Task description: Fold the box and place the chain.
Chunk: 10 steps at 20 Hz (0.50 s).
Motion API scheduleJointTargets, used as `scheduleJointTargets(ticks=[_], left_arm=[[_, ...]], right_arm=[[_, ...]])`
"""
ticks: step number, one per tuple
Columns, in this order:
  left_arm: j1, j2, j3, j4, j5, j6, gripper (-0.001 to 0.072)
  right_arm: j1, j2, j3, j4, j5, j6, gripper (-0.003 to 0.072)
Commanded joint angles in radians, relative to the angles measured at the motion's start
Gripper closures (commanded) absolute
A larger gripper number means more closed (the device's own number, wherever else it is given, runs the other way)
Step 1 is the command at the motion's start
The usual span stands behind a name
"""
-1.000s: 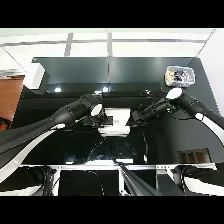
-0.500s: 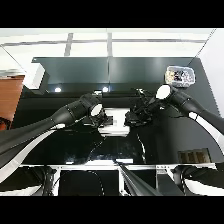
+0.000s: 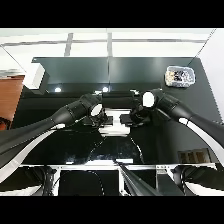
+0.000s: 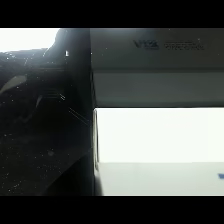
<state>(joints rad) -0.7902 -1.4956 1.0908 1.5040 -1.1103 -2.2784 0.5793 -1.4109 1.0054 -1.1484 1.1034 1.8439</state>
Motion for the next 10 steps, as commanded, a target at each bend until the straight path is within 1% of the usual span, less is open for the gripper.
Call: scheduleJointTargets(ticks=[1, 4, 7, 10], left_arm=[[0.001, -0.001, 0.001, 0.002, -0.001, 0.000, 0.0683], [0.001, -0.001, 0.001, 0.002, -0.002, 0.000, 0.0683], [0.001, -0.001, 0.001, 0.002, -0.002, 0.000, 0.0682], [0.001, -0.001, 0.001, 0.002, -0.002, 0.000, 0.0683]], right_arm=[[0.056, -0.001, 0.003, -0.099, -0.058, 0.139, 0.0453], [0.090, -0.006, 0.004, -0.203, -0.043, 0.232, 0.0453], [0.115, -0.016, 0.004, -0.219, -0.042, 0.274, 0.0459], [0.136, -0.018, 0.006, -0.284, -0.027, 0.321, 0.0460]])
